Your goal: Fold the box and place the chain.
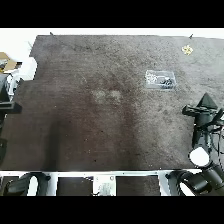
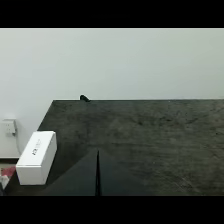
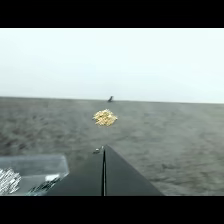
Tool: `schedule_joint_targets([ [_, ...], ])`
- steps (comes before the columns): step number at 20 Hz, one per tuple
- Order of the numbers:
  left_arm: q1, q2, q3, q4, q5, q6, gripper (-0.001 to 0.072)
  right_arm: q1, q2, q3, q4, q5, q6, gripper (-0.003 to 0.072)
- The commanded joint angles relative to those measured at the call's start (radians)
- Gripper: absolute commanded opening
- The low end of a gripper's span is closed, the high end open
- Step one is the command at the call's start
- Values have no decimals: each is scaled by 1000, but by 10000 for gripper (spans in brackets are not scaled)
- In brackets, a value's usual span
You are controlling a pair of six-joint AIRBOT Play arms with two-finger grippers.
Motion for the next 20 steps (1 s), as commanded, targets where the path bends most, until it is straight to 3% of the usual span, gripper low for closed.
schedule_joint_targets([
  [1,-90,29,-38,-8,83,9,3,0,0,0,-1,-149,0,5],
  [7,-116,29,-46,0,153,23,5,0,0,0,-1,-248,0,4],
  [20,-116,26,-89,-1,163,19,9,0,0,0,-1,-249,0,4],
])
